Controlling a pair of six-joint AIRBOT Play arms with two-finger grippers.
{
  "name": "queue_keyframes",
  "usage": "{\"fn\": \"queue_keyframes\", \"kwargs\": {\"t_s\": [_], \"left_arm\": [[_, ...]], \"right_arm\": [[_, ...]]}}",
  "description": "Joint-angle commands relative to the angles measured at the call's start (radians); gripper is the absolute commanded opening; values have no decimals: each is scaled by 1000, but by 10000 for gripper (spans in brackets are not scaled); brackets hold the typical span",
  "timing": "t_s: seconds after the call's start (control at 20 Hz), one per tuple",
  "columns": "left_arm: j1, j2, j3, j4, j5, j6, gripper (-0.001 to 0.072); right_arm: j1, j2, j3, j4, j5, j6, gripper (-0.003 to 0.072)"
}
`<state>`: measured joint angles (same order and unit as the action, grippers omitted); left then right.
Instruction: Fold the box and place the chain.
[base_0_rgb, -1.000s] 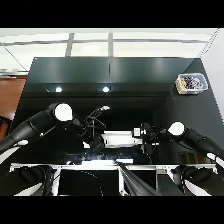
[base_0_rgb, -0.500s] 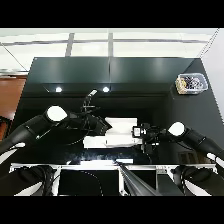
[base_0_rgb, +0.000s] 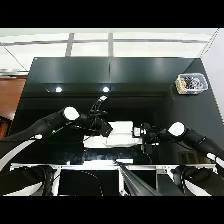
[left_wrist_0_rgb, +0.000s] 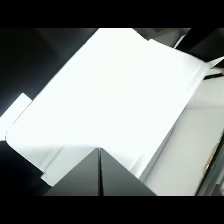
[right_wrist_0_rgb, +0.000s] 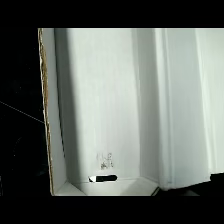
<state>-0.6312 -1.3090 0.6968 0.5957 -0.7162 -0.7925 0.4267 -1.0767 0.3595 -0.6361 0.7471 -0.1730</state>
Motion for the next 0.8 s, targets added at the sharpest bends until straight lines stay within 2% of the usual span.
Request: {"fn": "queue_keyframes", "kwargs": {"t_s": [0.0, 0.15, 0.35, 0.4, 0.5, 0.55, 0.6, 0.65, 0.75], "left_arm": [[10, 7, 28, 63, -38, 11, 26], [42, 102, 54, 161, -200, -55, 25], [43, 307, -2, 530, -291, -212, 26], [43, 343, -27, 583, -307, -210, 26], [40, 375, -78, 575, -328, -108, 28], [32, 373, -91, 565, -344, 11, 66], [16, 373, -99, 570, -341, 101, 228], [3, 370, -103, 573, -322, 196, 427], [-13, 354, -112, 568, -204, 252, 696]], "right_arm": [[-1, -1, 0, 0, 0, 0, 91], [-1, -1, 0, 0, 0, 0, 91], [-1, -1, 0, 0, 0, 0, 91], [-1, -1, 0, 0, 0, 0, 91], [-1, -1, 0, 0, 0, 0, 91], [-1, -1, 0, 0, 0, 0, 91], [-1, -1, 0, 0, 1, 0, 91], [-1, -1, 0, 0, 0, 0, 91], [-1, -1, 0, 0, 0, 0, 91]]}}
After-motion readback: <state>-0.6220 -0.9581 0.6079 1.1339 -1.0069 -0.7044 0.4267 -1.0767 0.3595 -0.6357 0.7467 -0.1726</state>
